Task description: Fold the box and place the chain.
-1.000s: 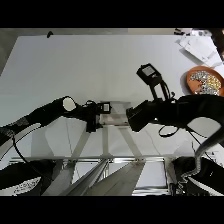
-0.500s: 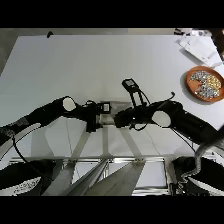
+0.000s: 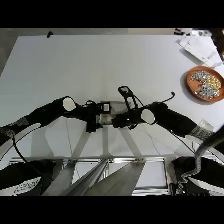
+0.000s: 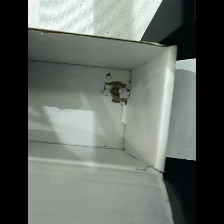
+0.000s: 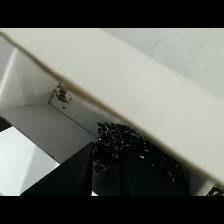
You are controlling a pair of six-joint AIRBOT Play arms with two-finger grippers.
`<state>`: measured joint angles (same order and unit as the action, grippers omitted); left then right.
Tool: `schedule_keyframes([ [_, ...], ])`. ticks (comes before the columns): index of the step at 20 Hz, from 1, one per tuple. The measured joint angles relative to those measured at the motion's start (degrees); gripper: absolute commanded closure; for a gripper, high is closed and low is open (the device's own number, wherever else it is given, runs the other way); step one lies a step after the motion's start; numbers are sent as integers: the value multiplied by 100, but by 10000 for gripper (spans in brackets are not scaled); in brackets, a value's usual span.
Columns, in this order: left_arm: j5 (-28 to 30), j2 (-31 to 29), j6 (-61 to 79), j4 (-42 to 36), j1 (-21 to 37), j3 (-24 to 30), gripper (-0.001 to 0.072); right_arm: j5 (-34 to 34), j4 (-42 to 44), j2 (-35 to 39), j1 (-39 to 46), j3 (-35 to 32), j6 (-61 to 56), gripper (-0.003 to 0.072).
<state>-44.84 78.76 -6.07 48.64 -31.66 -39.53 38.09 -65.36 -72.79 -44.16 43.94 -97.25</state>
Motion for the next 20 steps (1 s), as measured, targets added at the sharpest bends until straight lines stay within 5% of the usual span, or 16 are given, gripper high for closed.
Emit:
schedule_keyframes([
  [4,-2,0,0,0,0,0,418,-76,9,92,0,-2,55,557],
  [7,-2,0,2,0,0,0,418,-105,4,354,0,-2,151,454],
  [14,-2,0,2,0,0,0,418,-114,-28,804,0,-2,302,442],
  [18,-2,0,0,0,0,0,418,284,-90,1320,42,-2,695,429],
  [20,0,0,2,0,0,0,418,868,-229,1663,127,-2,1113,332],
])
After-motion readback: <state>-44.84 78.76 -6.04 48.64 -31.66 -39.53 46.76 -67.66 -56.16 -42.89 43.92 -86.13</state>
